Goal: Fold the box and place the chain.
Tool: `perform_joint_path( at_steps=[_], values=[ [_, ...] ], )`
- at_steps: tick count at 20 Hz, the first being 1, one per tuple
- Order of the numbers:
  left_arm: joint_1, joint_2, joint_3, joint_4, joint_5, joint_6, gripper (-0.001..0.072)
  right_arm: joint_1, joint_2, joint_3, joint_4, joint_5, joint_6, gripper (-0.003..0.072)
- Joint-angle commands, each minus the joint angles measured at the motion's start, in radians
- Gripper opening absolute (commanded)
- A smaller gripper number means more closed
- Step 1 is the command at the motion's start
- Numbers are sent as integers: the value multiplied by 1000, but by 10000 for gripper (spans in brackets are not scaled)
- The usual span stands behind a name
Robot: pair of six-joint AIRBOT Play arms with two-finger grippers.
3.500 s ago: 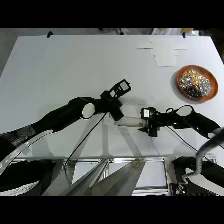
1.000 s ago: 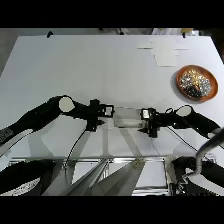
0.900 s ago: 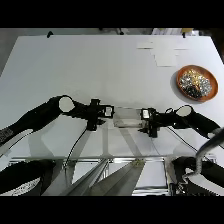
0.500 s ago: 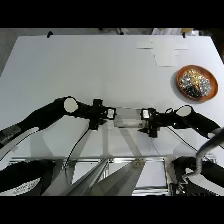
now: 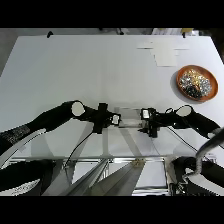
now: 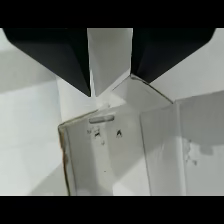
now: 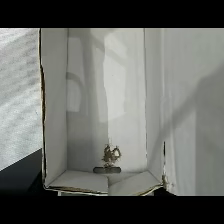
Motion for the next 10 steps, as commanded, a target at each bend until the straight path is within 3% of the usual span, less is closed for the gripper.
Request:
perform_joint_path(
  at_steps=[1,5,7,10],
  values=[
    [-26,-2,0,-26,3,2,249,0,0,0,0,0,0,399],
    [-28,-2,0,-50,33,-2,245,0,0,0,0,0,0,399],
    [-28,-2,0,-68,33,-2,126,0,0,0,0,0,0,399],
    [-31,-2,0,-93,33,-2,130,0,0,0,0,0,0,399]
  ],
)
